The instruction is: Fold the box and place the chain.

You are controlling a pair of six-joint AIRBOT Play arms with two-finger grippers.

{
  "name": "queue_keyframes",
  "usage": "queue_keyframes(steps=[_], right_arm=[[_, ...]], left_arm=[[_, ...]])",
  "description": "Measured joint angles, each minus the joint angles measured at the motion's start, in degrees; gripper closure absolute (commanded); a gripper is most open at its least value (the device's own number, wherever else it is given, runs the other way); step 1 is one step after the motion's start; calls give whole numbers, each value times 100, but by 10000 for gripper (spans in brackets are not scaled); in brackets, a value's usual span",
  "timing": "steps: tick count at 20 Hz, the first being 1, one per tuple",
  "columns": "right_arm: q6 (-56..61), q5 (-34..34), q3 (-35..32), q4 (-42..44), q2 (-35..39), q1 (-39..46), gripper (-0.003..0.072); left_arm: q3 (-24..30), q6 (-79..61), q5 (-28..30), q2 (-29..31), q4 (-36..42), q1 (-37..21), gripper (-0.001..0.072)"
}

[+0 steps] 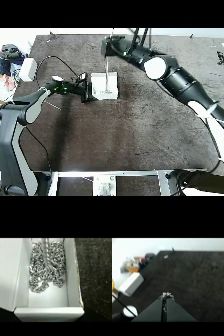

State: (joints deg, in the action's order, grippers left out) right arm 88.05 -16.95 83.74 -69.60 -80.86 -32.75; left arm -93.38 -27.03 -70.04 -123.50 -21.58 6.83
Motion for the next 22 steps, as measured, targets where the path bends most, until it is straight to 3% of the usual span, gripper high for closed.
queue_keyframes(steps=[1,5,7,10,11,14,18,22], right_arm=[[-2,-146,-11,-87,-98,4,321],[-4,-708,-66,-632,-348,138,349],[-24,-883,-81,-857,-398,332,472],[-476,-1012,-83,-807,-433,774,474],[-780,-1062,-81,-603,-457,953,521],[-2304,-1392,79,752,-695,1609,525],[-4572,-2531,614,2942,-1451,2404,536],[-5794,-3641,1482,4079,-2474,2754,537]], left_arm=[[0,0,0,0,0,0,492],[0,0,0,0,0,0,492],[0,0,0,0,0,0,492],[0,0,0,0,0,0,492],[0,0,0,0,0,0,492],[0,0,0,0,-2,0,492],[0,0,-2,0,0,0,492],[0,0,-2,0,0,0,492]])
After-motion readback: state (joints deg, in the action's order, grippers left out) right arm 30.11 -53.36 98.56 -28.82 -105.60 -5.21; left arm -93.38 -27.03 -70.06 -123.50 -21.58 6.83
